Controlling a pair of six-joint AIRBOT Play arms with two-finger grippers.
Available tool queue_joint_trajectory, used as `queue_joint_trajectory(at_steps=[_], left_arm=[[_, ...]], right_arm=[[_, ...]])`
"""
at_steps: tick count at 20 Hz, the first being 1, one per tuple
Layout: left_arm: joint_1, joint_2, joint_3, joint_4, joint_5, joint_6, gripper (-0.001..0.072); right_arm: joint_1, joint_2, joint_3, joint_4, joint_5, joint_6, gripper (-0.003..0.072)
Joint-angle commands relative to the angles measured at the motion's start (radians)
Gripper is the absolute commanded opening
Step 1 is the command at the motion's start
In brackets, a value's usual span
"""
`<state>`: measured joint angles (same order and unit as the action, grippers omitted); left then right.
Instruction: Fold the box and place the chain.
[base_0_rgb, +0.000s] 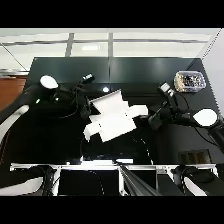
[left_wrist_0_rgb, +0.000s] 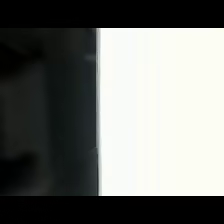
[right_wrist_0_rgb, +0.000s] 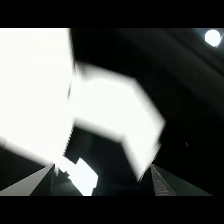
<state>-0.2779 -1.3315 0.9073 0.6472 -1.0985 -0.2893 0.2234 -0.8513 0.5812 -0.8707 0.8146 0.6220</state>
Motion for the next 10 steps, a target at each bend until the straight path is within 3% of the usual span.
queue_joint_trajectory(at_steps=[1, 4, 10], left_arm=[[-0.051, 0.168, -0.146, -0.003, 0.346, 0.344, 0.0029], [-0.089, 0.103, -0.146, -0.001, 0.333, 0.426, 0.0029], [-0.153, -0.018, -0.143, 0.053, 0.34, 0.463, 0.0028]], right_arm=[[0.032, -0.009, 0.018, -0.152, 0.032, -0.148, 0.0716], [0.069, -0.044, 0.015, -0.155, -0.024, -0.257, 0.0716], [0.174, -0.119, 0.014, -0.153, -0.023, -0.345, 0.0716]])
